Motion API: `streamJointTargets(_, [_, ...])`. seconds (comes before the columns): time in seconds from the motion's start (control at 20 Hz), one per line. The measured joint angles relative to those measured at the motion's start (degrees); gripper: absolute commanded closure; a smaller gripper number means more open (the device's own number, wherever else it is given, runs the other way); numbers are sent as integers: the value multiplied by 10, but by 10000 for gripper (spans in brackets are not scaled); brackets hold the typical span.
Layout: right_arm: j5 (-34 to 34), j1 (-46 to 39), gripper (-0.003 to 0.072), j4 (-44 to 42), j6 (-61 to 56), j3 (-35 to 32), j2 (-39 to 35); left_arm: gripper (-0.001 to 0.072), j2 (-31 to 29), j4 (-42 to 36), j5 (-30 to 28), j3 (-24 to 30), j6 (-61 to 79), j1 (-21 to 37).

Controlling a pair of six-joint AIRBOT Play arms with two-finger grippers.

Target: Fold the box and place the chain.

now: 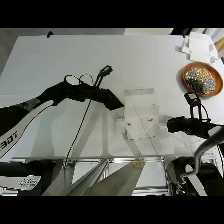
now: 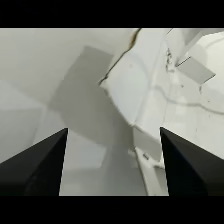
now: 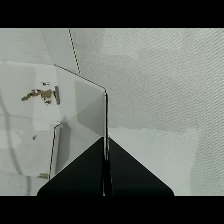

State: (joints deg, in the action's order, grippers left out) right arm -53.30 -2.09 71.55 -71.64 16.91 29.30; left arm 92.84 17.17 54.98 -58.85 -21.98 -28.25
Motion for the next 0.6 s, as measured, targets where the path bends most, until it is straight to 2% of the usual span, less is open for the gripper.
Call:
streamJointTargets(0.25, [-3,0,676,0,0,0,0,80,25,-73,-23,-1,61,-40])
streamJointTargets(0.45, [-3,0,676,0,0,0,0,87,40,-94,-54,-3,79,-72])
streamJointTargets(0.5, [-3,0,676,0,0,0,0,102,45,-96,-60,-3,81,-76])
streamJointTargets(0.6, [-3,0,676,0,0,0,0,221,52,-99,-68,-3,83,-83])
